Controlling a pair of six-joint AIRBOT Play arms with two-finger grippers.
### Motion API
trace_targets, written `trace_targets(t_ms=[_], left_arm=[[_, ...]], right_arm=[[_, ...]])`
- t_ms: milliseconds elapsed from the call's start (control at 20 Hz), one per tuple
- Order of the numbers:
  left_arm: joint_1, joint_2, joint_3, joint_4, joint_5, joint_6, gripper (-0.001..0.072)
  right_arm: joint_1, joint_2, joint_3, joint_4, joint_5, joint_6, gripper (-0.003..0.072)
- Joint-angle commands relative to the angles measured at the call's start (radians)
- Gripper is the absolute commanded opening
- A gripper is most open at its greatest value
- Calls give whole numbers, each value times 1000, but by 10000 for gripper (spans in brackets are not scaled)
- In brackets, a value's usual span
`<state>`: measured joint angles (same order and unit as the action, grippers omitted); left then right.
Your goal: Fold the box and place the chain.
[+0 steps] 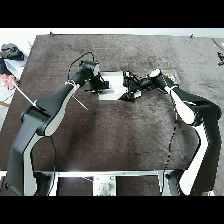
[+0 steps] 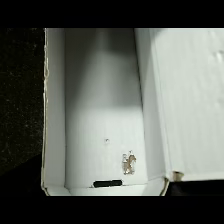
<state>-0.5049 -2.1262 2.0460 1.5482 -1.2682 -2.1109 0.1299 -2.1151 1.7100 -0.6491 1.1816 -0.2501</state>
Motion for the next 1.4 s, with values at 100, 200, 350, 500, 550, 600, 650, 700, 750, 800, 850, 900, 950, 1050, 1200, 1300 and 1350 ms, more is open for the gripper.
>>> trace_targets(t_ms=[100, 200, 350, 500, 550, 600, 650, 700, 750, 800, 850, 900, 950, 1050, 1200, 1300, 1350], left_arm=[[1, -1, 0, -7, 5, 35, 47], [1, 3, 0, -42, 16, 80, 335], [1, 16, 0, -98, 14, 140, 417], [3, 44, 4, -114, 10, 233, 419], [5, 63, 4, -116, -3, 284, 523], [6, 82, 4, -106, -20, 326, 654], [6, 105, 4, -86, -43, 370, 680], [6, 122, 3, -63, -56, 393, 680], [6, 145, 2, -34, -63, 401, 680], [10, 170, 2, -11, -68, 401, 680], [16, 188, 2, -11, -71, 420, 680], [21, 206, 2, -13, -71, 454, 680], [27, 219, 2, -14, -58, 516, 680], [34, 231, -3, -58, -49, 637, 680], [55, 312, -54, -171, 33, 845, 680], [116, 373, -121, -355, 116, 948, 680], [153, 385, -148, -473, 135, 1038, 679]], right_arm=[[0, 0, 0, -2, 0, 0, 408], [0, 0, 0, -2, 0, 0, 408], [0, 0, 0, -2, 0, 0, 408], [0, 0, 0, -2, 0, 0, 408], [0, 0, 0, -2, 0, 0, 408], [0, 0, 0, -2, 0, 0, 408], [0, 0, 0, -2, 0, 0, 408], [0, 0, 0, -2, 0, 0, 408], [0, 0, 0, -2, 0, 0, 408], [0, 0, 0, -2, 0, 0, 408], [0, 0, 0, -2, 0, 0, 408], [0, 0, 0, -2, 0, 0, 408], [0, 0, 0, -2, 0, 0, 408], [0, 0, 0, -2, 0, 0, 408], [0, 0, 0, -2, 0, 0, 408], [0, 0, 0, -2, 0, 0, 408], [0, 0, 0, -2, 0, 0, 408]])
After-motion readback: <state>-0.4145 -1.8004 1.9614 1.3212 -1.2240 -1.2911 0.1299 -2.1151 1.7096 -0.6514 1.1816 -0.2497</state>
